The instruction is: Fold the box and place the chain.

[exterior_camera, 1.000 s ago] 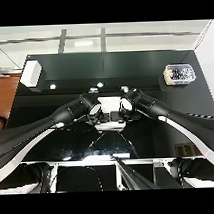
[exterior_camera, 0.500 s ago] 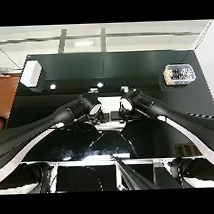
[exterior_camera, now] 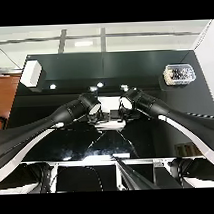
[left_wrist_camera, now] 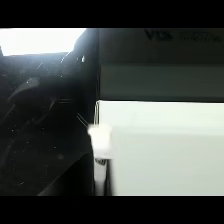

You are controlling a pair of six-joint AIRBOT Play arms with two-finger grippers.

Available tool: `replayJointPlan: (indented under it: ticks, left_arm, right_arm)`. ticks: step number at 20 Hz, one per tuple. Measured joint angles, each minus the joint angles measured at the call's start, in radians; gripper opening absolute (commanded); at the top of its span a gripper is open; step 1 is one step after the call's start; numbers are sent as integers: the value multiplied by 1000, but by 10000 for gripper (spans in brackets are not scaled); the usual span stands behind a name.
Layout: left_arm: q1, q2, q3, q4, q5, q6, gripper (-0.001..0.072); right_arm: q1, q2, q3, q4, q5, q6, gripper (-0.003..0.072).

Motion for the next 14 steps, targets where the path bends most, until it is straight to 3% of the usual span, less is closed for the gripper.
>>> replayJointPlan:
  ticks: [5, 14]
  left_arm:
    - [0, 0, 0, 0, -1, -1, 25]
    - [0, 0, 0, -3, -2, -2, 25]
  right_arm:
    - [-27, 82, 1, -5, 38, -66, 278]
    - [-216, 432, 1, -111, 82, -230, 278]
